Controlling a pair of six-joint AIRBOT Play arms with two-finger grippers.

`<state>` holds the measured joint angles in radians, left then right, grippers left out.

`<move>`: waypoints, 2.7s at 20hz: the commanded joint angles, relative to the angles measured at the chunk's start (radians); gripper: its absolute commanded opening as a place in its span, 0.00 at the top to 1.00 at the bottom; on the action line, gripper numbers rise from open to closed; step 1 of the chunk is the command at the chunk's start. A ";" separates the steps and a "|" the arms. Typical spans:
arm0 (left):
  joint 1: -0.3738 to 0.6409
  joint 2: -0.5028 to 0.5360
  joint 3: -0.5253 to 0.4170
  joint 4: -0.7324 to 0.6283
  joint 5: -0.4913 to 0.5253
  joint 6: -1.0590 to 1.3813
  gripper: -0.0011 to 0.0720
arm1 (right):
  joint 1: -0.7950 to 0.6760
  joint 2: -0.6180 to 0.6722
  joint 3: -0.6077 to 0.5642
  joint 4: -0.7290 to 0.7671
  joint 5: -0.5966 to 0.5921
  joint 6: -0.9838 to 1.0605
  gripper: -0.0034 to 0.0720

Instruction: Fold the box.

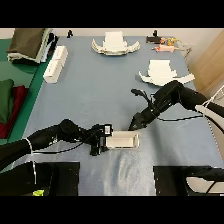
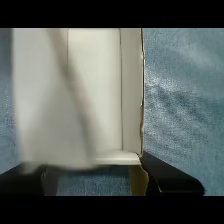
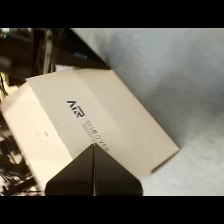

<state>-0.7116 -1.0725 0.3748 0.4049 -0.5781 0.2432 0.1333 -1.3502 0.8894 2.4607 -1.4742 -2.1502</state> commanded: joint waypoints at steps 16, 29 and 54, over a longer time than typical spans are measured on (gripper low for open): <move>0.001 0.000 0.000 0.000 0.000 0.000 0.27 | 0.486 0.587 -0.388 -0.402 0.726 -0.313 0.42; 0.001 0.000 0.000 0.000 0.001 0.000 0.27 | 0.505 0.509 -0.384 -0.502 0.794 -0.505 0.22; 0.001 0.000 0.000 0.000 0.000 0.000 0.27 | 0.505 0.508 -0.305 -0.543 0.800 -0.503 0.29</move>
<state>-0.7105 -1.0725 0.3748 0.4042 -0.5777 0.2424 0.6376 -0.8417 0.5838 1.9217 -0.6617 -2.6530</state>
